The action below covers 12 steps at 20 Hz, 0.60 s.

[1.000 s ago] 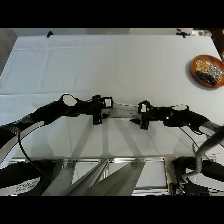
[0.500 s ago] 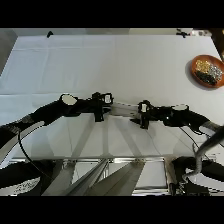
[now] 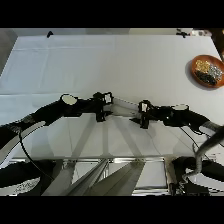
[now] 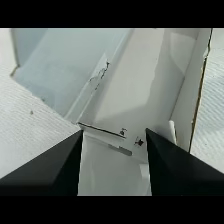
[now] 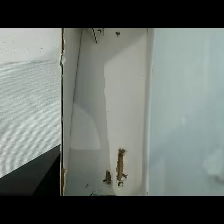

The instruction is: Fold the box and place the chain.

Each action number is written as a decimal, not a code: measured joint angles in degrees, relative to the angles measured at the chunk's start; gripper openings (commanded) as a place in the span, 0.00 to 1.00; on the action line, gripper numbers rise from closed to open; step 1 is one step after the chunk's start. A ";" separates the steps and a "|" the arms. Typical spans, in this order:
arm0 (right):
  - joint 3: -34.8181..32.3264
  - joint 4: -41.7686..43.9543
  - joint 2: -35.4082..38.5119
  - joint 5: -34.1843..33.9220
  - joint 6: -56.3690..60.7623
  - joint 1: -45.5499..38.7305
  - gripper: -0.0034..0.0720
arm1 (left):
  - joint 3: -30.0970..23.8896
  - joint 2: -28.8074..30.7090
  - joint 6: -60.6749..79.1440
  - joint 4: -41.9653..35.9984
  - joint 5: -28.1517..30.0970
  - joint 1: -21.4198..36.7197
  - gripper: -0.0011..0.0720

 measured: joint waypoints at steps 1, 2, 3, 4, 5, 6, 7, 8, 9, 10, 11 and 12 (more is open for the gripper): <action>0.00 0.00 0.00 0.00 0.00 0.00 0.59 | 0.02 -0.20 0.07 -0.09 0.28 -0.13 0.59; 0.00 -0.02 0.00 0.00 0.02 0.00 0.59 | 0.02 -0.37 0.17 -0.15 0.55 -0.24 0.39; 0.00 -0.04 0.00 0.00 0.00 0.00 0.59 | 0.04 -0.52 0.28 -0.20 1.77 -0.35 0.28; 0.00 -0.07 -0.02 -0.04 -0.07 0.02 0.59 | 0.04 -0.61 0.44 -0.17 2.29 -0.39 0.28; 0.00 -0.13 -0.02 -0.04 -0.09 0.00 0.59 | 0.04 -0.68 0.42 -0.11 2.19 -0.39 0.28; 0.00 -0.15 -0.02 -0.02 -0.11 0.02 0.59 | 0.04 -0.72 0.39 0.17 2.05 -0.24 0.28; 0.00 -0.20 -0.02 0.02 -0.20 0.00 0.59 | 0.07 -0.76 0.22 0.83 1.46 0.07 0.28; 0.00 -0.39 -0.02 0.26 -0.31 0.02 0.59 | 0.07 -0.76 -0.26 1.90 -0.33 0.61 0.28; 0.00 -0.52 -0.04 0.42 -0.35 0.02 0.59 | 0.07 -0.74 -1.11 3.17 -1.79 1.27 0.28; 0.00 -0.68 -0.04 0.72 -0.50 0.04 0.59 | 0.09 -0.66 -2.16 4.72 -4.15 2.08 0.28; -0.02 -0.85 -0.07 0.94 -0.59 0.07 0.59 | 0.09 -0.57 -3.48 6.45 -6.88 3.06 0.28; -0.02 -0.96 -0.07 1.18 -0.70 0.11 0.59 | 0.07 -0.46 -4.66 8.00 -9.70 4.04 0.28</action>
